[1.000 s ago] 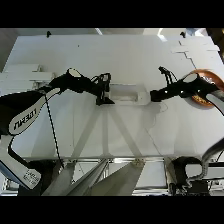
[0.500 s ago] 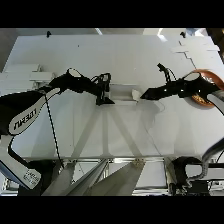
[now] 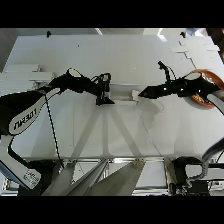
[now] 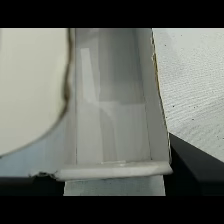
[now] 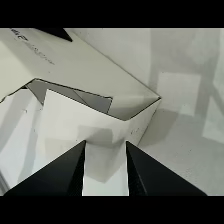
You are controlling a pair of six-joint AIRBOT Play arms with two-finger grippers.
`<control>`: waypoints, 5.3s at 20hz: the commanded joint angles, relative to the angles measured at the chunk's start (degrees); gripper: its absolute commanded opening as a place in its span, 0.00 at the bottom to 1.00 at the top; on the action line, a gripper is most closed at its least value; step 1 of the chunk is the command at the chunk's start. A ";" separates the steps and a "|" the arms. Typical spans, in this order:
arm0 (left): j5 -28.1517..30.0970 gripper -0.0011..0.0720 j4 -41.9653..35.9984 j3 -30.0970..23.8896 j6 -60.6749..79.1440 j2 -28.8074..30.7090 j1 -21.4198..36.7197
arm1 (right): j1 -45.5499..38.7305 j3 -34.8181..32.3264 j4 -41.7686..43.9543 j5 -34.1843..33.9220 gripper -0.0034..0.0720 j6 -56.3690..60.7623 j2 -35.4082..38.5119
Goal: Fold the box and place the chain.
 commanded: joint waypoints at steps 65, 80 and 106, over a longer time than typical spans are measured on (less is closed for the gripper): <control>-0.15 0.42 0.00 0.02 0.02 0.00 0.04 | 30.99 0.17 -55.56 -26.03 0.06 75.56 2.62; -0.13 0.42 0.02 0.02 0.02 0.00 0.04 | 17.09 1.42 -59.39 -13.55 0.35 59.17 25.29; -0.15 0.42 0.02 0.02 0.02 0.00 0.04 | -25.83 1.40 -64.39 -29.14 0.39 44.02 1.18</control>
